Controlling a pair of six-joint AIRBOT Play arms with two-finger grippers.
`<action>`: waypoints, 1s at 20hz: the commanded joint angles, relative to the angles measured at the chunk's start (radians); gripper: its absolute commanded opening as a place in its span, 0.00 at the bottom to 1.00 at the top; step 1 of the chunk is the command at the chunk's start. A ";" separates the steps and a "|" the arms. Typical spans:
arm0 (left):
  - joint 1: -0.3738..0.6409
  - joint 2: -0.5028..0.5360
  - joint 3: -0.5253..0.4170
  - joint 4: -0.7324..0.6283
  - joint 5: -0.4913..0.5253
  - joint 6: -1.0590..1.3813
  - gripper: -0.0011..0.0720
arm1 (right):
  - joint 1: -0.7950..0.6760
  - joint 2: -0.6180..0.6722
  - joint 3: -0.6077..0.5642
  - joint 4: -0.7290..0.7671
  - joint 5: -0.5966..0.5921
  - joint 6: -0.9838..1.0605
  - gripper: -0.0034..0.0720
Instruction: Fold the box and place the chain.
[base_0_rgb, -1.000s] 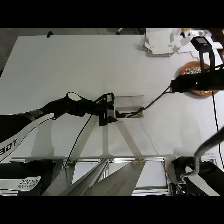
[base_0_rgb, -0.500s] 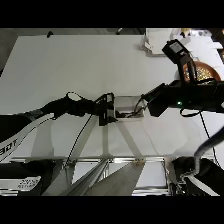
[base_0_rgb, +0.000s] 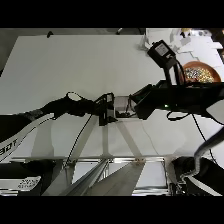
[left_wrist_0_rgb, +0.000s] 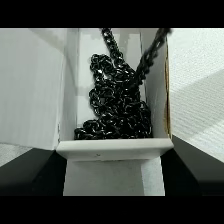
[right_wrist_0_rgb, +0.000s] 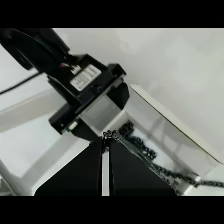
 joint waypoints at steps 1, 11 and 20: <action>0.000 0.000 0.000 0.000 0.000 0.000 0.22 | 0.005 -0.083 -0.035 -0.017 -0.009 0.012 0.06; 0.000 0.000 0.000 0.000 0.000 0.000 0.22 | -0.071 -0.180 -0.064 -0.074 0.047 0.039 0.30; 0.000 0.000 0.000 0.000 0.000 0.000 0.22 | -0.540 -0.254 -0.064 -0.219 0.024 0.092 0.27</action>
